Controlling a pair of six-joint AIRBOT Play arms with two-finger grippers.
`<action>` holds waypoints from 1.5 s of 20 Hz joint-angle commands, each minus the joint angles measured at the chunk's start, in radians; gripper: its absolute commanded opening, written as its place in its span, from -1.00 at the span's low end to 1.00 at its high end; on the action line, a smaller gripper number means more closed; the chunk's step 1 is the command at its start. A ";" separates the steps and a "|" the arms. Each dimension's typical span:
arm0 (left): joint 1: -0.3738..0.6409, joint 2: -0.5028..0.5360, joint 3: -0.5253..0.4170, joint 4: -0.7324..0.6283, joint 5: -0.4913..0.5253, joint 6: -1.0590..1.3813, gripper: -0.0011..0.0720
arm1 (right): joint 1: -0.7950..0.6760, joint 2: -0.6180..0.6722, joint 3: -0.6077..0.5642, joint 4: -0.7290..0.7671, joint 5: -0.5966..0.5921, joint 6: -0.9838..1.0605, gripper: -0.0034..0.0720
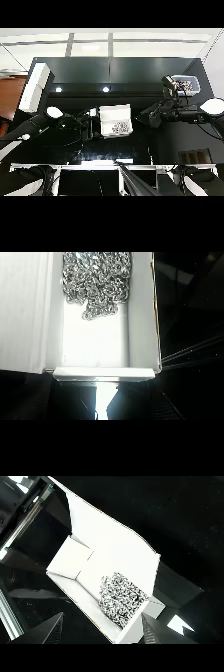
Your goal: Fold the box and place the chain.
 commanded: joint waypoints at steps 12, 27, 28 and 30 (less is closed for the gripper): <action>-0.043 -0.048 0.037 -0.014 0.028 -0.025 0.97 | 0.000 -0.001 0.001 -0.035 0.000 0.035 0.51; -0.045 -0.050 0.039 -0.015 0.036 -0.027 0.97 | 0.000 -0.001 0.001 -0.207 -0.019 0.188 0.51; -0.045 -0.050 0.039 -0.015 0.037 -0.028 0.97 | 0.000 -0.001 0.001 -0.207 -0.019 0.188 0.51; -0.045 -0.050 0.039 -0.015 0.037 -0.028 0.96 | 0.000 -0.001 0.001 -0.207 -0.019 0.188 0.51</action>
